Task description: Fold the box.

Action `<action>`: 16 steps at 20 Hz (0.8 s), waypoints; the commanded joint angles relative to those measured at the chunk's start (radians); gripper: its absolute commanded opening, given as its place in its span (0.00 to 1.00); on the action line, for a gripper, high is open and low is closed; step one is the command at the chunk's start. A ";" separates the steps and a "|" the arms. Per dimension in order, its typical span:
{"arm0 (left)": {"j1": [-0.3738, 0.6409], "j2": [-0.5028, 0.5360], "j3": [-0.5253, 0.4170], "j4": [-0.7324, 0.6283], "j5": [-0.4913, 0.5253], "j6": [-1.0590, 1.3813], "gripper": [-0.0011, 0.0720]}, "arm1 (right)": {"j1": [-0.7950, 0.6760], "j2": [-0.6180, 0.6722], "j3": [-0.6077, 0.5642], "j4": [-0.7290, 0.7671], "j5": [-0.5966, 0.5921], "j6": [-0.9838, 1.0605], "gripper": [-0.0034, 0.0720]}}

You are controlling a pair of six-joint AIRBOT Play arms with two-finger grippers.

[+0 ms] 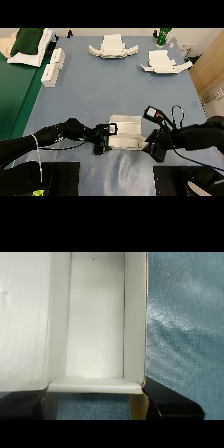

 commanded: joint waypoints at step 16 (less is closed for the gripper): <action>0.000 0.000 0.001 0.000 0.001 0.000 0.54 | 0.037 0.010 -0.240 -0.142 0.421 -0.480 0.69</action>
